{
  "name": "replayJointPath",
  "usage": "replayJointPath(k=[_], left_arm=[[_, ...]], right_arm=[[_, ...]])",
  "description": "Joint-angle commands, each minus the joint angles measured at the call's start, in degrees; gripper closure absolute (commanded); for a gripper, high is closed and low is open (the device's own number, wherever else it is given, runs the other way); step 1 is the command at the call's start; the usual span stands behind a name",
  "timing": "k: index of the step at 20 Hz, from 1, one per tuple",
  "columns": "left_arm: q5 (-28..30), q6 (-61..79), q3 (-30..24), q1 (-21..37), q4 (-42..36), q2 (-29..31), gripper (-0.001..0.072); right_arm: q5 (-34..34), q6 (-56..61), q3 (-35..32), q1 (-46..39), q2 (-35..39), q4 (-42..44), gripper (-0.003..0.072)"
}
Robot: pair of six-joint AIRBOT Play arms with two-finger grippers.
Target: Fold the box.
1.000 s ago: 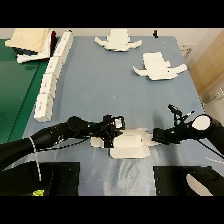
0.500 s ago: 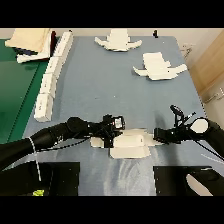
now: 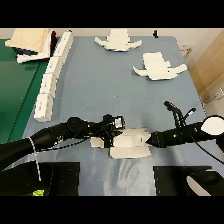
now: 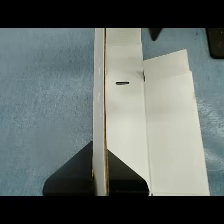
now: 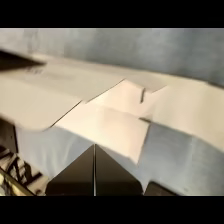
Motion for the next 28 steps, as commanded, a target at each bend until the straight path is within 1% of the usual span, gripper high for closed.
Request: replayJointPath(k=[1, 4, 5, 6, 7, 8, 10, 11, 13, 17, 20, 22, 23, 25, 28], left_arm=[[0.1, 0.0, 0.0, 0.0, 0.0, 0.0, 0.0695], [0.1, 0.0, 0.0, 0.0, 0.0, 0.0, 0.0696], [0.0, 0.0, 0.0, 0.0, 0.0, 0.0, 0.0696], [-0.1, 0.0, 0.0, 0.0, 0.0, 0.0, 0.0696], [0.0, 0.0, 0.0, 0.0, 0.0, 0.0, 0.0695], [0.0, 0.0, 0.0, 0.0, 0.0, 0.0, 0.0696], [0.0, 0.0, 0.1, 0.0, 0.0, 0.0, 0.0696], [-0.1, 0.0, 0.0, 0.0, 0.0, 0.0, 0.0696], [-0.1, 0.0, 0.0, 0.0, 0.0, 0.0, 0.0696], [-0.1, 0.0, 0.0, 0.0, 0.0, 0.0, 0.0696], [-0.1, 0.0, 0.1, 0.0, 0.0, 0.0, 0.0696], [-0.1, 0.0, 0.0, 0.0, 0.0, 0.0, 0.0696], [-0.1, 0.0, 0.0, 0.0, 0.0, 0.0, 0.0696], [-0.1, 0.0, 0.0, 0.0, 0.0, 0.0, 0.0696], [-0.1, 0.0, 0.0, 0.0, 0.0, 0.0, 0.0696]], right_arm=[[1.9, -4.9, 0.5, 10.8, 4.0, -7.0, 0.0684], [-1.7, -12.1, 0.4, 26.0, 5.8, -21.2, 0.0682], [-2.3, -14.4, 0.1, 30.6, 5.8, -24.4, 0.0581], [-3.8, -17.0, -0.5, 35.1, 5.7, -26.5, 0.0225], [-6.4, -21.0, -1.5, 38.8, 5.7, -27.9, 0.0047], [-10.1, -25.2, -2.8, 42.1, 5.7, -29.7, -0.0034], [-17.9, -26.8, -5.1, 45.9, 5.7, -34.7, -0.0034], [-20.5, -26.8, -5.9, 46.3, 5.4, -36.8, -0.0034], [-22.0, -26.8, -6.6, 46.3, 3.5, -38.0, -0.0034], [-25.2, -26.8, -7.0, 46.3, -3.1, -38.0, -0.0034], [-29.6, -26.3, -7.0, 46.3, -7.5, -38.7, -0.0034], [-32.3, -22.9, -6.9, 46.3, -8.2, -42.2, -0.0034], [-32.5, -20.2, -6.6, 46.3, -7.8, -44.5, -0.0034], [-32.2, -12.1, -5.6, 46.3, -6.0, -49.7, -0.0029], [-29.1, 1.0, -4.5, 46.3, -2.3, -56.5, -0.0029]])
